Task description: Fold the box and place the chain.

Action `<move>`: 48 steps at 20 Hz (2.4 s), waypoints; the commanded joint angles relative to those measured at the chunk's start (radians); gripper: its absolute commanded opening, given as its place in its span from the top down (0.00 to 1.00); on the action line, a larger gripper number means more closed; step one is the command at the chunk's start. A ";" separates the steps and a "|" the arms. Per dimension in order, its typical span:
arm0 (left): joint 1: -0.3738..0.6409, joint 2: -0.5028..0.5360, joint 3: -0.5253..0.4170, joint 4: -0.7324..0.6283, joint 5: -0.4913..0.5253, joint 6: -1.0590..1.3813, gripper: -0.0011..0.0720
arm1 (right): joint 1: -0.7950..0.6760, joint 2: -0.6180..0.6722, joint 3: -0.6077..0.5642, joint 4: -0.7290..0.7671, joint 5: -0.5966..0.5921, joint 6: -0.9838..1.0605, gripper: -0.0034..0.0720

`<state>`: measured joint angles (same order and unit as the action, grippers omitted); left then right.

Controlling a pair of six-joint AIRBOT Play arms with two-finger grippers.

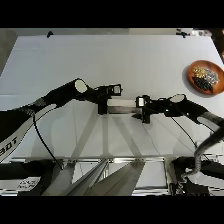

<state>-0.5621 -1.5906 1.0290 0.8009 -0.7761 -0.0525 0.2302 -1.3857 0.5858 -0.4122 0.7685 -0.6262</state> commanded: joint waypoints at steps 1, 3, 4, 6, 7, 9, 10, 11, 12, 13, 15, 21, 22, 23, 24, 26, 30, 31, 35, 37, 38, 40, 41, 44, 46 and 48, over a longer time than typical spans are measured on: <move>0.000 -0.001 0.000 0.000 0.001 0.000 0.97 | 0.001 0.001 0.000 0.002 0.002 0.000 0.42; 0.000 -0.001 0.000 0.000 0.001 0.000 0.97 | 0.001 0.001 0.000 0.002 0.002 0.000 0.42; 0.000 -0.001 0.000 0.000 0.001 0.000 0.97 | 0.001 0.001 0.000 0.002 0.002 0.000 0.42; 0.000 -0.001 0.000 0.000 0.002 0.000 0.97 | 0.001 0.001 0.000 0.002 0.002 0.000 0.42; 0.000 0.000 0.000 0.001 0.000 0.000 0.94 | 0.001 0.001 0.000 0.002 0.002 0.000 0.42; 0.001 0.015 0.000 0.001 -0.011 0.000 0.60 | 0.001 0.001 0.000 0.002 0.002 0.000 0.42; 0.002 0.029 0.000 0.001 -0.014 0.000 0.60 | 0.001 0.001 0.000 0.002 0.002 0.000 0.42; 0.002 0.044 0.000 0.005 -0.014 0.000 0.60 | 0.001 0.001 0.000 0.002 0.002 0.000 0.42; 0.004 0.063 0.000 0.011 -0.014 0.000 0.60 | 0.001 0.001 0.000 0.002 0.002 0.000 0.42; 0.007 0.080 0.000 0.026 -0.015 -0.001 0.59 | 0.001 0.001 0.000 0.002 0.002 0.000 0.42; 0.023 0.116 0.000 0.056 -0.033 -0.003 0.45 | 0.001 0.001 0.000 0.002 0.002 0.000 0.42; 0.106 0.183 0.000 0.127 -0.205 -0.157 0.25 | 0.001 0.001 0.000 0.002 0.002 0.000 0.42; 0.121 0.193 0.000 0.140 -0.225 -0.203 0.26 | 0.001 0.001 0.000 0.002 0.002 0.000 0.42; 0.135 0.208 0.000 0.145 -0.239 -0.240 0.27 | 0.001 0.001 0.000 0.002 0.002 0.000 0.42; 0.151 0.226 0.000 0.155 -0.246 -0.272 0.34 | 0.001 0.001 0.000 0.002 0.002 0.000 0.42; 0.176 0.269 0.000 0.217 -0.246 -0.337 0.57 | 0.001 0.001 0.000 0.002 0.002 0.000 0.42; 0.193 0.343 -0.001 0.287 -0.381 -0.422 0.98 | 0.001 0.001 0.000 0.002 0.002 0.000 0.42; 0.184 0.347 -0.002 0.265 -0.440 -0.419 0.98 | 0.001 0.001 0.000 0.002 0.002 0.000 0.42; 0.093 0.345 -0.060 0.117 -0.456 -0.338 0.98 | 0.001 0.001 0.000 0.002 0.002 0.000 0.42; 0.028 0.343 -0.095 -0.024 -0.387 -0.261 0.98 | 0.001 0.001 0.000 0.002 0.002 0.000 0.42; -0.002 0.338 -0.102 -0.074 -0.354 -0.231 0.98 | 0.001 0.001 0.000 0.002 0.002 0.000 0.42; -0.058 0.322 -0.102 -0.120 -0.267 -0.215 0.98 | 0.001 0.001 0.000 0.002 0.002 0.000 0.42; -0.080 0.313 -0.102 -0.120 -0.212 -0.216 0.98 | 0.001 0.001 0.000 0.002 0.002 0.000 0.42; -0.106 0.264 -0.102 -0.130 -0.087 -0.217 0.97 | 0.001 0.001 0.000 0.002 0.002 0.000 0.42; -0.106 0.224 -0.102 -0.157 -0.043 -0.217 0.97 | 0.001 0.001 0.000 0.002 0.002 0.000 0.42; -0.106 0.192 -0.102 -0.166 0.037 -0.228 0.98 | 0.001 0.001 0.000 0.002 0.002 0.000 0.42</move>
<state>-0.6575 -1.3548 0.9283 0.6685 -0.8654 -0.2783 0.2321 -1.3857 0.5858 -0.4110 0.7700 -0.6266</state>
